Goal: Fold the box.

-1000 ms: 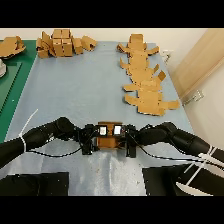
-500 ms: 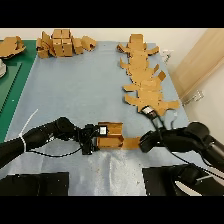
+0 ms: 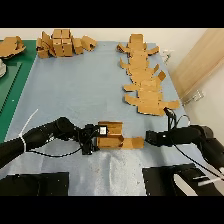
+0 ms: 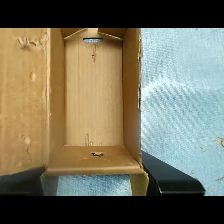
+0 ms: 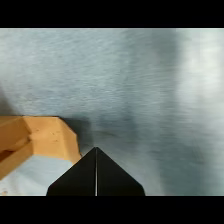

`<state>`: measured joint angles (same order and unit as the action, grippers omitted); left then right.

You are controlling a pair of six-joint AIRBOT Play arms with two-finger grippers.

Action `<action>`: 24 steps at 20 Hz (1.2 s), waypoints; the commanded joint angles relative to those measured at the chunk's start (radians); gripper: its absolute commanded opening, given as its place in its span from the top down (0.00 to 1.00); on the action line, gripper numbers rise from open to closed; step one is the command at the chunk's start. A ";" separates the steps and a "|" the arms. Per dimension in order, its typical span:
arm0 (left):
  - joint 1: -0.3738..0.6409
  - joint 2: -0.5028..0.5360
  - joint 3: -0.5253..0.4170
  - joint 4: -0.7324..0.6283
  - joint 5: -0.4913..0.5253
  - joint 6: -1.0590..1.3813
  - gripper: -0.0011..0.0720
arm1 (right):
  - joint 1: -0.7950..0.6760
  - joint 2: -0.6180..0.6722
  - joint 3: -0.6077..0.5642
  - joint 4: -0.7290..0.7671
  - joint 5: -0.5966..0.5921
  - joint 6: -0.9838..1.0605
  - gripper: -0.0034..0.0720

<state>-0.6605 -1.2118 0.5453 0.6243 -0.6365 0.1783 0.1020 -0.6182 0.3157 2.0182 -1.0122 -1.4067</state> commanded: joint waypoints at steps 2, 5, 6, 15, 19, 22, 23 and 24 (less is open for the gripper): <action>0.000 0.000 0.001 0.000 0.000 0.000 0.28 | -0.026 -0.170 -0.038 0.292 0.115 -0.193 0.96; 0.000 0.000 0.001 0.000 0.000 0.000 0.28 | 0.014 -0.226 -0.038 0.328 0.145 -0.209 0.96; 0.000 0.000 0.001 0.000 0.000 0.000 0.28 | 0.029 -0.235 -0.038 0.329 0.149 -0.209 0.96; 0.000 0.000 0.001 0.000 0.000 0.000 0.28 | 0.137 -0.241 -0.019 0.411 0.177 -0.237 0.95; 0.000 0.000 0.001 0.000 0.000 0.000 0.28 | 0.216 -0.233 0.060 0.401 0.192 -0.240 0.86; 0.000 0.000 0.001 0.000 0.000 0.000 0.28 | 0.238 -0.229 0.092 0.397 0.194 -0.230 0.73; 0.000 0.000 0.001 0.000 0.000 0.000 0.28 | 0.247 -0.229 0.093 0.396 0.195 -0.211 0.73; 0.000 0.000 0.001 0.000 0.000 0.000 0.28 | 0.254 -0.229 0.093 0.394 0.195 -0.196 0.73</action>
<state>-0.6605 -1.2118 0.5453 0.6243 -0.6365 0.1783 0.3305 -0.8490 0.3912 2.4145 -0.8234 -1.6344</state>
